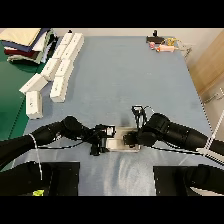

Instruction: Fold the box.

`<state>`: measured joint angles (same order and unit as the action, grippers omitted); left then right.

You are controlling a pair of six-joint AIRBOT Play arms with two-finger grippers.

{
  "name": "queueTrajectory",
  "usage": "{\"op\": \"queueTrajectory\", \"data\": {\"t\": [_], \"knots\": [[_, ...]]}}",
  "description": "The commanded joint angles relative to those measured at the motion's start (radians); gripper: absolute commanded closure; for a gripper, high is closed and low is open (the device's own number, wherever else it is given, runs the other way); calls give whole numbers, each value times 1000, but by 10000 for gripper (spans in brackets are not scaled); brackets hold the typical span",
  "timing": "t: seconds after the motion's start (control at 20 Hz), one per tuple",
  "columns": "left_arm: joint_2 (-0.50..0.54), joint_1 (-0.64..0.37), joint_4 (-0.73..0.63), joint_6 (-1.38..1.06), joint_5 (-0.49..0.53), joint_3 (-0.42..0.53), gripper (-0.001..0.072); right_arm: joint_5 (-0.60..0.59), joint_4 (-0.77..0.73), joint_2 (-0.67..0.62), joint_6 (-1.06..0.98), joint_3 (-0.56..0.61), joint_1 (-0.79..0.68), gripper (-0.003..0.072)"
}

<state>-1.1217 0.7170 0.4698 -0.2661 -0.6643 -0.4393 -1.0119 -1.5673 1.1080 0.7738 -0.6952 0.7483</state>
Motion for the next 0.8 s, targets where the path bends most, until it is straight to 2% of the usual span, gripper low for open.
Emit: {"op": "queueTrajectory", "data": {"t": [0.0,0.2,0.55,0.6,0.7,0.75], "knots": [[1,0,1,2,0,-1,204,-11,8,-3,-2,0,0,262],[1,0,1,2,0,-1,204,-57,13,-34,13,-32,0,262],[1,0,1,2,0,-1,203,-263,60,-191,44,-98,0,271],[0,0,1,2,0,-1,203,-282,75,-225,51,-99,-1,362],[0,0,1,2,0,-1,203,-333,141,-274,74,-98,-1,670],[1,0,1,2,0,-1,203,-352,174,-285,85,-98,-13,684]]}}
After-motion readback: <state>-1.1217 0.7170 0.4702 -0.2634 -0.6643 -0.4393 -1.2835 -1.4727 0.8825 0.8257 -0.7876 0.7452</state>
